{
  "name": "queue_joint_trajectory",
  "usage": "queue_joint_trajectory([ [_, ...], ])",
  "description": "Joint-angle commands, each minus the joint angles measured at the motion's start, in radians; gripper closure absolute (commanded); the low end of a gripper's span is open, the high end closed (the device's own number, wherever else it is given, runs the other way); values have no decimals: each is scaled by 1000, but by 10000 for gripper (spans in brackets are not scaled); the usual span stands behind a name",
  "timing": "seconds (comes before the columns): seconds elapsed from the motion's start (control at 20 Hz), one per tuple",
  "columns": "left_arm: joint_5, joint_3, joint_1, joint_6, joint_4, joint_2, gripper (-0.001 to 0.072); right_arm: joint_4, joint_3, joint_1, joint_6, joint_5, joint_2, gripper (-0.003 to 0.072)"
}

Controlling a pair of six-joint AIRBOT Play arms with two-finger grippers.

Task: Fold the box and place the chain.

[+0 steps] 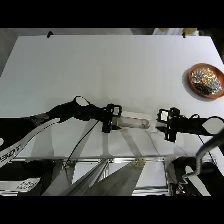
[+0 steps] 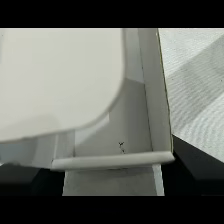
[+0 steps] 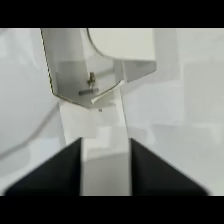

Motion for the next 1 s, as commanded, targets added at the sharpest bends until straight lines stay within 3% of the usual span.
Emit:
queue_joint_trajectory([
  [0.0, 0, 1, 1, 0, 0, 1, 695, 143, 1, 1, 58, 71, 64, 612],
  [0.05, 0, 1, 1, 0, 0, 1, 695, 187, 1, 2, 32, 87, 61, 668],
  [0.2, 0, 0, 1, 0, 0, 1, 695, 362, 0, 2, -24, 55, 13, 668],
  [0.45, 0, 1, 1, 0, 0, 1, 695, 647, 0, 1, -40, -225, -174, 669],
  [0.7, 0, 1, 1, 0, 1, 1, 695, 652, 0, 1, 0, -351, -355, 669],
  [0.95, 0, 1, 1, 0, 0, 1, 695, 596, 1, 1, 83, -366, -393, 668],
])
